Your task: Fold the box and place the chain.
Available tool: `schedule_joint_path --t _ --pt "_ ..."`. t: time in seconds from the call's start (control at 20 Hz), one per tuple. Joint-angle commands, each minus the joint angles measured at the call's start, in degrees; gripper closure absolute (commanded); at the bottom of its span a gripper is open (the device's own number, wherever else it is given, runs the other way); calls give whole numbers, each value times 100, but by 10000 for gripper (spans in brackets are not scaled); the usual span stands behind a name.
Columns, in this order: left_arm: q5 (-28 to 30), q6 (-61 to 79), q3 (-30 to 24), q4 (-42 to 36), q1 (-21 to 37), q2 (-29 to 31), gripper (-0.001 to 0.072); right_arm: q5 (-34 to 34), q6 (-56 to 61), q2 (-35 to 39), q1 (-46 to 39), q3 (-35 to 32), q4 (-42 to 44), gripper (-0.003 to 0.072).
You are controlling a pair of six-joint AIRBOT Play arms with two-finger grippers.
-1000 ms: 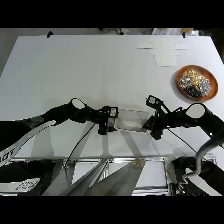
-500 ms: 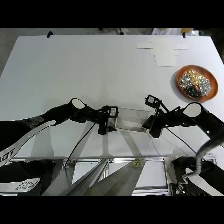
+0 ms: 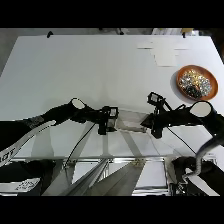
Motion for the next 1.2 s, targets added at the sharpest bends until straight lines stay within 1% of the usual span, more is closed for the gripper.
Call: schedule_joint_path --t 0.0,0.2,0.35,0.45,0.5,0.6,0.65,0.7,0.75,0.8,0.85,0.9,0.95,1.0,1.05,1.15 --pt "9 -4 2 -2 2 2 501 254 315 470 0 20 24 669" --pt "11 -2 2 -2 2 2 501 229 988 1220 0 20 2 669" --pt "-20 -2 2 -15 0 2 502 109 1539 1709 0 20 -315 669" --pt "-96 -2 2 0 2 4 502 72 1853 1891 0 20 -608 669" --pt "-46 -11 2 37 13 31 501 72 1956 1923 0 20 -697 669" --pt "125 -487 2 446 85 179 495 61 1945 1932 0 20 -734 669" --pt "170 -920 2 800 138 302 444 17 1928 1932 0 20 -793 669" --pt "160 -1266 2 1097 195 420 340 -50 1928 1932 0 20 -870 669" --pt "155 -1615 2 1353 236 529 314 -111 1926 1932 0 20 -916 669" --pt "190 -1899 2 1589 234 612 313 -153 1928 1932 0 20 -931 669" --pt "238 -2168 2 1749 234 643 291 -179 1923 1932 0 20 -938 669" --pt "286 -2461 2 1847 234 645 176 -190 1915 1932 0 20 -968 669" --pt "319 -2719 2 1891 229 643 100 -192 1880 1932 0 20 -1012 669" --pt "310 -2758 2 1882 225 645 65 -199 1880 1932 0 20 -1054 669" --pt "315 -2677 2 1860 210 645 62 -197 1880 1932 0 20 -1093 669" --pt "317 -2404 2 1746 144 645 10 -192 1880 1932 0 20 -1150 669"
